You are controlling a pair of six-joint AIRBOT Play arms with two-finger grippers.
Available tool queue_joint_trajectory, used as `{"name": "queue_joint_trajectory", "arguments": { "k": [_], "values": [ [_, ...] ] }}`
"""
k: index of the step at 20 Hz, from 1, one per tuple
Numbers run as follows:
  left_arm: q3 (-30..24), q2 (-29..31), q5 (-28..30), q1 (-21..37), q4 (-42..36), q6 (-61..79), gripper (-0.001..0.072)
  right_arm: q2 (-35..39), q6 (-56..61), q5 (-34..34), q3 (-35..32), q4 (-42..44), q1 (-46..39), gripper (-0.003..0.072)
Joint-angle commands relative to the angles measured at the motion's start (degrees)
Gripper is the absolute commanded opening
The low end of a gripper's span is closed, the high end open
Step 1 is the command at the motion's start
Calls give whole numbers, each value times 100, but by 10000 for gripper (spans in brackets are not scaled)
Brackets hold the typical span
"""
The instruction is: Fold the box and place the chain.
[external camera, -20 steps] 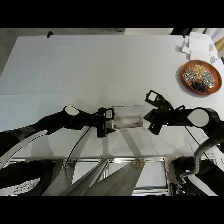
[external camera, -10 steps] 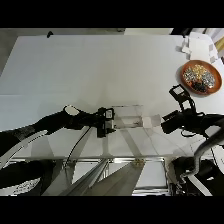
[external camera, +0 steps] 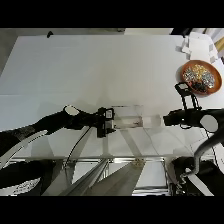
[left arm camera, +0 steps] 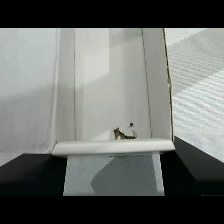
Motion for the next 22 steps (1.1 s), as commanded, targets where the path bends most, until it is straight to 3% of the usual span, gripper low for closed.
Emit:
{"name": "queue_joint_trajectory", "arguments": {
  "k": [1,8,11,15,22],
  "values": [
    [4,0,0,0,0,2,312,-699,-37,-195,7,350,-236,15],
    [4,0,0,0,0,2,312,-1692,-1252,-393,7,2020,-297,15],
    [4,0,0,0,0,2,312,-1956,-1384,-367,7,2258,-297,15],
    [4,0,0,0,0,2,312,-1987,-1388,-367,7,2286,-297,15],
    [4,0,0,0,0,2,312,-1867,-1982,-328,7,3056,-297,27]
  ]
}}
